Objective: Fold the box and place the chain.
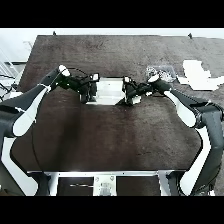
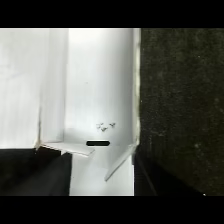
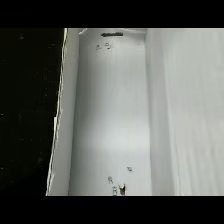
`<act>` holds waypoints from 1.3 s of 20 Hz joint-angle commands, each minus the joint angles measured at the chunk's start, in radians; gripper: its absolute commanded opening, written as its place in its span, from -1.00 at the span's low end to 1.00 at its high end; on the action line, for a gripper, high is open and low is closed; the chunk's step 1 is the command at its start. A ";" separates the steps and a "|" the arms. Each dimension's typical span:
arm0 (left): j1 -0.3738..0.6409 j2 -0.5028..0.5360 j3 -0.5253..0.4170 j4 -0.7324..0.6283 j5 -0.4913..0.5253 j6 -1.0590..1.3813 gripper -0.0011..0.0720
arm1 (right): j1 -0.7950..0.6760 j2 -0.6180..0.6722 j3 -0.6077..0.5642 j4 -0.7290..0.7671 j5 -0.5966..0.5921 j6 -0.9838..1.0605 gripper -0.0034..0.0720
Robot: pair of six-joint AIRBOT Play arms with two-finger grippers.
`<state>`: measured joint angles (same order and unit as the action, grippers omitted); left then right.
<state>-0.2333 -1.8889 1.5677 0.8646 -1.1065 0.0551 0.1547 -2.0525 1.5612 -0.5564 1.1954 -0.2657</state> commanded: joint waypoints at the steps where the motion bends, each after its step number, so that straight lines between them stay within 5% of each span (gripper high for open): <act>1: -0.001 0.000 0.001 -0.004 0.018 0.025 0.15 | 0.000 0.000 0.000 -0.001 0.003 -0.001 0.62; 10: 0.000 0.000 0.001 0.027 -0.002 0.042 0.26 | 0.000 0.000 0.000 -0.001 0.003 -0.001 0.63; 11: 0.000 0.000 0.001 0.027 0.001 0.059 0.55 | 0.000 0.000 0.000 -0.001 0.003 -0.001 0.63; 12: 0.000 0.000 0.001 0.027 0.019 0.059 0.56 | 0.000 0.000 0.000 -0.001 0.003 -0.001 0.63; 24: -0.017 -0.003 0.000 -0.018 0.055 0.127 0.31 | 0.000 0.000 0.000 -0.001 0.003 -0.001 0.62; 25: -0.021 -0.008 0.000 -0.023 0.050 0.129 0.20 | 0.000 0.000 0.000 -0.001 0.003 -0.001 0.63; 26: -0.022 -0.014 0.000 -0.025 0.046 0.129 -0.13 | 0.000 0.000 0.000 -0.001 0.003 -0.001 0.63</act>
<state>-0.2474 -1.8942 1.5684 0.8612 -1.0462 0.1730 0.1547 -2.0525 1.5612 -0.5598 1.1999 -0.2680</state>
